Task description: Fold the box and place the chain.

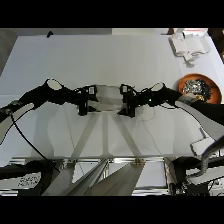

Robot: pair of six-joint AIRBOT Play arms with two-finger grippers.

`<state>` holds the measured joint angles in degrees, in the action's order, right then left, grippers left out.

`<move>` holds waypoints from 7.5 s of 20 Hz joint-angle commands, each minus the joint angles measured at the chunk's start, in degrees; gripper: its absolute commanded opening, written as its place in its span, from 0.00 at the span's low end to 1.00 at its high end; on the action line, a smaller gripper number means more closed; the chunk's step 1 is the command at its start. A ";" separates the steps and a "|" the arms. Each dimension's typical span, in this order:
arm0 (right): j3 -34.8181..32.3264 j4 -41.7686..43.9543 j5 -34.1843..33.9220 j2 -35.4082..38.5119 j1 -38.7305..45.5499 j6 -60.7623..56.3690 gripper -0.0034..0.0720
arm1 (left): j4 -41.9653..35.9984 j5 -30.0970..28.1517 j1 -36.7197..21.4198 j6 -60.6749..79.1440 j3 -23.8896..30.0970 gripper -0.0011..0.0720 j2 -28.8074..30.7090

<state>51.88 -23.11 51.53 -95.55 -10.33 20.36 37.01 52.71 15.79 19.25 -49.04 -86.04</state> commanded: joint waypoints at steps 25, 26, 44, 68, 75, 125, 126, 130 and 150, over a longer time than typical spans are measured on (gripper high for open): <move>0.04 0.00 0.15 0.04 -0.07 0.02 0.79 | 17.92 4.61 -13.14 -57.68 0.83 0.03 20.76; 0.04 0.00 0.15 0.04 -0.07 0.02 0.79 | 17.92 4.50 -14.29 -63.14 1.53 0.03 20.11; 0.04 0.00 0.15 0.04 -0.07 0.02 0.79 | 8.07 2.91 -7.28 -78.97 6.99 0.02 5.57; 0.04 0.00 0.15 0.04 -0.07 0.02 0.79 | -0.37 3.50 -7.19 -74.31 6.99 0.48 8.46; 0.04 0.00 0.15 0.04 -0.07 0.02 0.79 | -1.70 2.69 -7.13 -71.58 6.99 0.47 10.01; 0.04 0.00 0.15 0.04 -0.07 0.02 0.79 | 35.56 1.09 9.55 -106.47 -6.91 0.63 4.39; 0.04 0.00 0.15 0.04 -0.07 0.02 0.79 | 36.81 1.57 10.36 -108.39 -7.91 0.63 3.80; 0.04 0.00 0.15 0.04 -0.07 0.02 0.79 | 41.99 6.40 12.76 -114.64 -11.93 0.55 0.92; 0.04 0.00 0.15 0.04 -0.07 0.02 0.79 | 44.68 8.98 18.53 -138.99 -16.70 0.02 -6.23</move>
<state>51.88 -23.09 51.72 -95.55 -10.39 20.38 82.19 63.46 33.87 -118.26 -65.69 -91.72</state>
